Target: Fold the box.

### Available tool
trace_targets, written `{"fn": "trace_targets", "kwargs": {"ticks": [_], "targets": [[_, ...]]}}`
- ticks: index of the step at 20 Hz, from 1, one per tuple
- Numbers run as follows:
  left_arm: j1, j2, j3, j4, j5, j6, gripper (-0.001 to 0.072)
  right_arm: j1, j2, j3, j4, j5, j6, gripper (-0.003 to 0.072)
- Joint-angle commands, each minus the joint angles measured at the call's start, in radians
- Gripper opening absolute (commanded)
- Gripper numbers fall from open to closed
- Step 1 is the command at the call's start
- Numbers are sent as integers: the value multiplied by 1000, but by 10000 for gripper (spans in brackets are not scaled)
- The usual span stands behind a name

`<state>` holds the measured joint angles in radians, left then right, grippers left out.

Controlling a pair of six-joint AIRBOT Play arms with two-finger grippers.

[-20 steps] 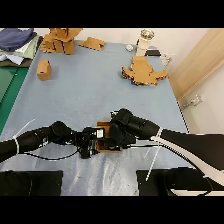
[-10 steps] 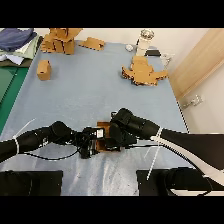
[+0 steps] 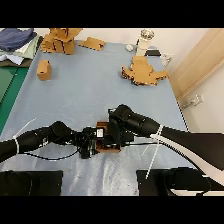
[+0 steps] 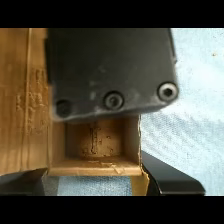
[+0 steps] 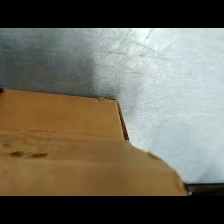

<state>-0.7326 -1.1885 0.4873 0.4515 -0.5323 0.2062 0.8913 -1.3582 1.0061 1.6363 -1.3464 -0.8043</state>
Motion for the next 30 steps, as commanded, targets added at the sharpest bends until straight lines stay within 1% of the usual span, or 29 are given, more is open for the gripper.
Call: {"fn": "trace_targets", "kwargs": {"ticks": [1, 2, 3, 6, 12, 13, 15, 16, 17, 18, 19, 20, 21, 22, 23, 24, 25, 26, 27, 28, 30], "targets": [[0, 0, 0, 1, 0, 3, 499, 0, 2, 52, -11, -58, 1, 486], [0, 0, 0, 1, 0, 3, 499, 0, 5, 60, -18, -71, 1, 485], [0, 0, 0, 1, 0, 3, 499, 0, 11, 64, -21, -80, 1, 468], [0, 0, 0, 1, 0, 3, 499, -1, 54, 65, -52, -97, 2, 468], [0, 0, 0, 1, 0, 3, 499, -21, 171, 64, -159, -242, 43, 463], [0, 0, 0, 1, 0, 3, 499, -21, 184, 64, -193, -278, 45, 400], [0, 0, 0, 1, 0, 3, 499, -40, 194, 64, -283, -344, 44, 397], [0, 0, 0, 1, 0, 3, 499, -70, 193, 62, -307, -349, 27, 381], [0, 0, 0, 1, 0, 3, 499, -110, 193, 53, -317, -327, 6, 265], [0, 0, 0, 1, 0, 3, 499, -161, 192, 36, -320, -280, -18, 106], [0, 0, 0, 1, 0, 3, 499, -232, 187, 8, -312, -192, -45, 3], [0, 0, 0, 1, 0, 3, 499, -310, 177, -23, -270, -89, -97, 3], [0, 0, 0, 1, 0, 3, 500, -404, 158, -54, -150, 39, -190, 2], [0, 0, 0, 1, 0, 3, 499, -503, 127, -79, 43, 170, -294, 2], [0, 0, 0, 1, 0, 3, 499, -584, 89, -93, 274, 275, -457, 2], [0, 0, 0, 1, 0, 3, 499, -645, 47, -95, 551, 339, -695, 2], [0, 0, 0, 1, 0, 3, 499, -681, 14, -95, 788, 350, -924, 1], [0, 0, 0, 1, 0, 3, 499, -701, -13, -95, 999, 330, -1139, 1], [0, 0, 0, 1, 0, 3, 499, -705, -34, -95, 1122, 300, -1263, 0], [0, 0, 0, 1, 0, 3, 499, -702, -54, -95, 1190, 253, -1364, 0], [0, 0, 0, 1, 1, 3, 499, -669, -84, -96, 1199, 148, -1457, 0]]}}
